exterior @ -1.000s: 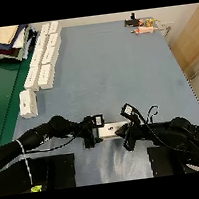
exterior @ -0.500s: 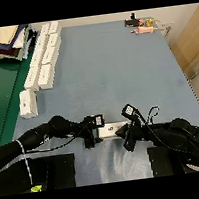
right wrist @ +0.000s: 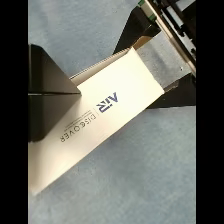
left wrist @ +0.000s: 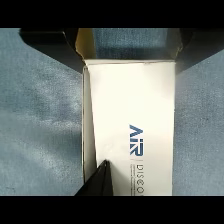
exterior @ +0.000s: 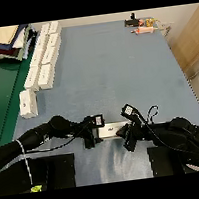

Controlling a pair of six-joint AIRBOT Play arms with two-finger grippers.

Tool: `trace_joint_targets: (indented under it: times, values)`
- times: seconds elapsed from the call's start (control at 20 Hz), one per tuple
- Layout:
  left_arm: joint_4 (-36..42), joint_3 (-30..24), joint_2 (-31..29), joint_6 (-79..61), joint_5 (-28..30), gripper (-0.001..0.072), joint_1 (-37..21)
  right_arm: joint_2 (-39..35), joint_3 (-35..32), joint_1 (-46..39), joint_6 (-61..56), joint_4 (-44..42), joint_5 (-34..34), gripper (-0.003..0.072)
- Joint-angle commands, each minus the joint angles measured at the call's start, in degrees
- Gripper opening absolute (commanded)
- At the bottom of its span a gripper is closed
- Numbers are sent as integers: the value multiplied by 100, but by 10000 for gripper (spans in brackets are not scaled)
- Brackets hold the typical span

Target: Fold the box.

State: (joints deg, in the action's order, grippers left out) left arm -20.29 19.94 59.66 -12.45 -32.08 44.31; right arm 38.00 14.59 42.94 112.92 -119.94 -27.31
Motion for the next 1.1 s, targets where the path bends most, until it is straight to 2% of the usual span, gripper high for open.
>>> trace_joint_targets:
  times: [0.0, 0.15, 0.35, 0.45, 0.7, 0.8, 1.05]
  values:
    - [-11, 4, -2, -15, 15, 427, -2, -323, 254, 0, -2, 304, 162, 3]
    - [-9, 4, -2, -15, 15, 427, -2, -444, 562, -39, -33, 931, 157, 3]
    - [-11, 4, -2, -15, 15, 427, -2, -437, 955, -376, -737, 1836, -92, 3]
    - [-11, 4, -2, -17, 59, 427, -2, -426, 1156, -619, -1346, 2450, -557, 3]
    - [-9, 4, -2, -15, 616, 426, -2, -24, 1676, -1333, -3467, 3912, -2262, 4]
    - [-11, 11, -2, -4, 614, 426, -7, 197, 1768, -1539, -3941, 4022, -2570, 3]
    - [-28, 72, -203, 219, 820, 427, -131, 654, 1770, -1657, -4948, 4054, -2562, 4]
